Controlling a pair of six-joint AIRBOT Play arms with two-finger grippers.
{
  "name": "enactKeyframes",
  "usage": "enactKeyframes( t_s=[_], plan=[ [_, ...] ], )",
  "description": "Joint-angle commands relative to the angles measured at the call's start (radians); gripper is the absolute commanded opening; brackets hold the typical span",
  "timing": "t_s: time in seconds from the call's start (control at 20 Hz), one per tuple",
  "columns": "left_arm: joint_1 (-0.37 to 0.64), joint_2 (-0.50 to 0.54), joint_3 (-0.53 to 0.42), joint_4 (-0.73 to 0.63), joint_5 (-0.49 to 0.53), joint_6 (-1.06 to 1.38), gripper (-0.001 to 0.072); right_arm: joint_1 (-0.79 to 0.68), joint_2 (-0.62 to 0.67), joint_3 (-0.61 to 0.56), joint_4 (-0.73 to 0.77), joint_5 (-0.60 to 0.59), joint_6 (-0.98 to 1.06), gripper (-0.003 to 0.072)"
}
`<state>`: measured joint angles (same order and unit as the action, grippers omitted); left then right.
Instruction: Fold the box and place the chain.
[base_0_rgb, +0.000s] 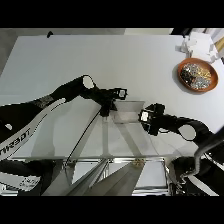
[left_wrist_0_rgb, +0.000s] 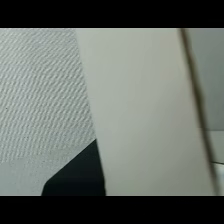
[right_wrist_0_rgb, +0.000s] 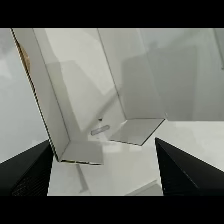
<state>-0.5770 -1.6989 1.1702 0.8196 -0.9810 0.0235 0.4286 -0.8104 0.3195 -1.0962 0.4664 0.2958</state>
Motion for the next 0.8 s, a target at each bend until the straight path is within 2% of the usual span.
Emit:
enactKeyframes(
  t_s=[0.0,0.2,0.35,0.5,0.75],
  plan=[
    [0.000,0.000,0.001,0.000,-0.003,0.001,0.0015,-0.063,-0.042,0.022,0.150,0.024,-0.158,0.0694],
    [0.000,0.000,0.001,0.000,-0.004,0.001,0.0015,-0.136,-0.078,0.054,0.346,0.080,-0.432,0.0701],
    [0.000,0.000,0.001,0.000,-0.004,0.001,0.0015,-0.193,-0.132,0.090,0.421,0.167,-0.494,0.0711],
    [0.000,0.000,0.001,0.000,-0.004,0.001,0.0015,-0.227,-0.204,0.129,0.445,0.262,-0.560,0.0714],
    [0.000,0.000,0.001,0.000,-0.004,0.001,0.0015,-0.299,-0.279,0.170,0.446,0.322,-0.581,0.0715]
  ],
)
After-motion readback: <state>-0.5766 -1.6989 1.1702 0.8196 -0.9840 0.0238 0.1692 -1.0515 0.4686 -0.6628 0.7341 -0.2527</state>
